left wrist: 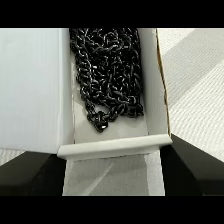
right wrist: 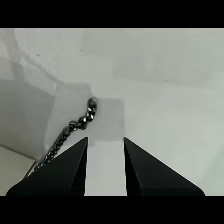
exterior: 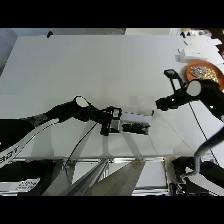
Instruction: Fold the box and place the chain.
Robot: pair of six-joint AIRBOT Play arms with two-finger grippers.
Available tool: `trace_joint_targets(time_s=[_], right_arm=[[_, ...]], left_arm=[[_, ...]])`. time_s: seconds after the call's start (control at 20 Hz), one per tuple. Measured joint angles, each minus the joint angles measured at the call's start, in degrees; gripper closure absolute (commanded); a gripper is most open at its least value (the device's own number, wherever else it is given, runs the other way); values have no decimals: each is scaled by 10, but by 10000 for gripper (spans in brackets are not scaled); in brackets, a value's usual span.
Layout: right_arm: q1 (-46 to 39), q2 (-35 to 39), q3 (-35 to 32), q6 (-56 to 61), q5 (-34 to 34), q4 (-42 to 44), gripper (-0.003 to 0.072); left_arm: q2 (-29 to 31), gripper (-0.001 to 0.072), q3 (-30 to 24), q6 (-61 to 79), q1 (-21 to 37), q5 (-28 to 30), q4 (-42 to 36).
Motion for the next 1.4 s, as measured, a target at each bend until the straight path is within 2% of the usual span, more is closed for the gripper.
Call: trace_joint_targets(time_s=[0.25,0.35,0.45,0.6,0.65,0.85,1.05,1.4], right_arm=[[36,-54,-1,-5,-14,-11,426],[44,-65,-1,-5,-19,-17,466],[48,-76,-1,-5,-22,-20,467],[51,-92,0,-5,-24,-20,557],[51,-95,0,-5,-23,-19,652],[52,-96,0,-7,-21,-21,664],[52,-46,9,-7,3,-35,664],[52,137,15,-10,107,-12,664]], left_arm=[[0,502,0,0,0,0,0],[0,502,0,0,0,0,0],[0,502,0,0,0,0,0],[0,502,0,0,0,0,0],[0,502,0,0,0,0,0],[0,502,0,0,0,0,0],[0,502,0,0,0,0,0],[0,502,0,0,0,0,0]])
